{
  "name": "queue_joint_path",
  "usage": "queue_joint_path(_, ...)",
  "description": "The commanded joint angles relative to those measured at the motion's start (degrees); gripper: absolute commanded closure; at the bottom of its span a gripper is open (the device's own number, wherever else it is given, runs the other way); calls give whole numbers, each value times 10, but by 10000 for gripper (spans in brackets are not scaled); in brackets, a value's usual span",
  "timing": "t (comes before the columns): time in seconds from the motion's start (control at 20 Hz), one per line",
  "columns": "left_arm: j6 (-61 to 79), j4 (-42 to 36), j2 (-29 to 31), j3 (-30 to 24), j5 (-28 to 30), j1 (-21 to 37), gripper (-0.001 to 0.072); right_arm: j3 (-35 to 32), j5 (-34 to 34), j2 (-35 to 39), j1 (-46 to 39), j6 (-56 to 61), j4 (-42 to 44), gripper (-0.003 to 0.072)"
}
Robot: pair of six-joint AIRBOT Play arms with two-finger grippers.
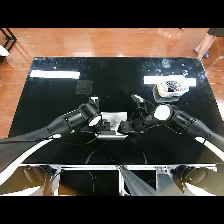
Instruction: Fold the box and place the chain.
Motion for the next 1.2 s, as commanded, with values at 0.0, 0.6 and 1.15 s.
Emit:
queue_joint_path(0.0, 0, 0, 0, 0, 0, 0, 689, 3, -14, 0, 7, 26, -15, 106)
queue_joint_path(0.6, 2, 0, 0, 0, 0, 0, 689, 61, 17, -19, 57, 168, -204, 242)
queue_joint_path(1.15, 2, 0, 0, 0, 0, -1, 689, 114, 74, -78, 92, 259, -274, 242)
